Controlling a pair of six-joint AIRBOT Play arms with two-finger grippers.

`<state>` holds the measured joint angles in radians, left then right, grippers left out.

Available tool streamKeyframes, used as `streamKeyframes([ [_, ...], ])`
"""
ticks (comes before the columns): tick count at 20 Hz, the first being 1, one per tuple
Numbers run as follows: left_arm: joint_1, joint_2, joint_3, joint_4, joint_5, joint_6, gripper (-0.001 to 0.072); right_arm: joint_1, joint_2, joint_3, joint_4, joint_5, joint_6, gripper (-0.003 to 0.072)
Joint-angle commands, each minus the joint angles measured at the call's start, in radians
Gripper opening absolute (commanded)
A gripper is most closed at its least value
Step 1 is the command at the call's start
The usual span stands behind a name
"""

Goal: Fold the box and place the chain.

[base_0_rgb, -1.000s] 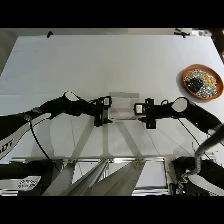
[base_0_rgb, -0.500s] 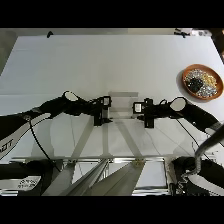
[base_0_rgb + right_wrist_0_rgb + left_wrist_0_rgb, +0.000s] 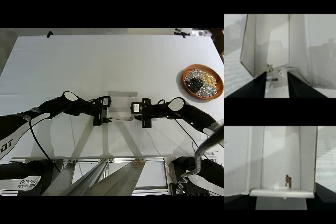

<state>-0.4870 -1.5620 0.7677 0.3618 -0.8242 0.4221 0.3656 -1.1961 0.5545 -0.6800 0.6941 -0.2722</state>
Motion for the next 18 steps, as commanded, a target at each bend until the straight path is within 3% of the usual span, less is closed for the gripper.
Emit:
streamKeyframes([
  [1,-0.001,0.0,0.001,-0.003,0.001,-0.003,0.0314,0.003,-0.001,0.0,0.004,0.001,-0.002,0.0369],
  [8,-0.001,0.0,0.001,-0.003,0.001,-0.003,0.0314,0.003,-0.001,0.0,-0.026,-0.004,-0.002,0.0406],
  [9,-0.001,0.0,0.001,-0.003,0.001,-0.003,0.0314,0.003,-0.001,0.0,-0.026,-0.008,-0.002,0.0368],
  [11,-0.001,0.0,0.001,-0.003,0.001,-0.003,0.0314,0.002,-0.001,0.0,-0.054,-0.007,-0.002,0.0153],
  [13,-0.001,0.0,0.001,-0.003,0.001,-0.003,0.0314,0.002,-0.001,0.0,-0.114,-0.007,0.002,0.0038],
  [18,-0.001,0.0,0.001,-0.003,0.001,-0.003,0.0314,-0.039,-0.001,0.0,-0.182,-0.003,0.013,0.0035],
])
